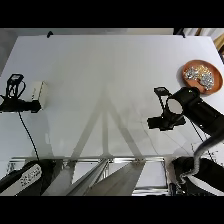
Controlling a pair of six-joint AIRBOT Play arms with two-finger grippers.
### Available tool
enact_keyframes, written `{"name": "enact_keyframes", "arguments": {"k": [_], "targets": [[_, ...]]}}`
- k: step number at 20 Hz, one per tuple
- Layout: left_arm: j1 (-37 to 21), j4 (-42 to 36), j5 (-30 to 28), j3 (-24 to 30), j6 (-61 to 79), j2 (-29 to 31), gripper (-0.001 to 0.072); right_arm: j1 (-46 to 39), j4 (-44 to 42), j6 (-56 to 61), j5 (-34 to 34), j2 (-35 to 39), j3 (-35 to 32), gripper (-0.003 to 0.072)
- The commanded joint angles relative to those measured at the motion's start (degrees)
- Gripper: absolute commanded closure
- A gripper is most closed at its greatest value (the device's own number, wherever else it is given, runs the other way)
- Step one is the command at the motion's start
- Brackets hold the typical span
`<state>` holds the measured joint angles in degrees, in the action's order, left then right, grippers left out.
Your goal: Fold the box and place the chain.
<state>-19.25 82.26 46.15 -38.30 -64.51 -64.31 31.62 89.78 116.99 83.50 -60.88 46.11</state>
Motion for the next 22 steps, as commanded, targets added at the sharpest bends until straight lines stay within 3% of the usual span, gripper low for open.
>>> {"name": "enact_keyframes", "arguments": {"k": [1,5,7,8,12,22], "targets": [[0.09,-5.29,2.54,0.0,-1.62,4.63,0.0007,0.04,-0.02,0.0,0.02,0.04,0.0,0.0672],[0.39,-16.17,11.56,0.0,-1.53,9.44,0.0021,0.04,-0.02,0.0,0.02,0.04,0.0,0.0672],[2.49,-16.44,15.39,0.0,-1.53,10.56,0.0184,0.04,-0.02,0.0,0.02,0.04,0.0,0.0672],[3.69,-16.46,17.05,0.0,-1.53,10.71,0.0211,0.04,-0.02,0.0,0.02,0.04,0.0,0.0672],[7.34,-19.91,19.23,-0.02,-1.53,10.69,0.021,0.04,-0.02,0.0,0.02,0.04,0.0,0.0672],[7.5,-21.38,19.26,-0.02,-1.53,10.69,0.021,0.04,-0.02,0.0,0.02,0.04,-0.02,0.0672]]}}
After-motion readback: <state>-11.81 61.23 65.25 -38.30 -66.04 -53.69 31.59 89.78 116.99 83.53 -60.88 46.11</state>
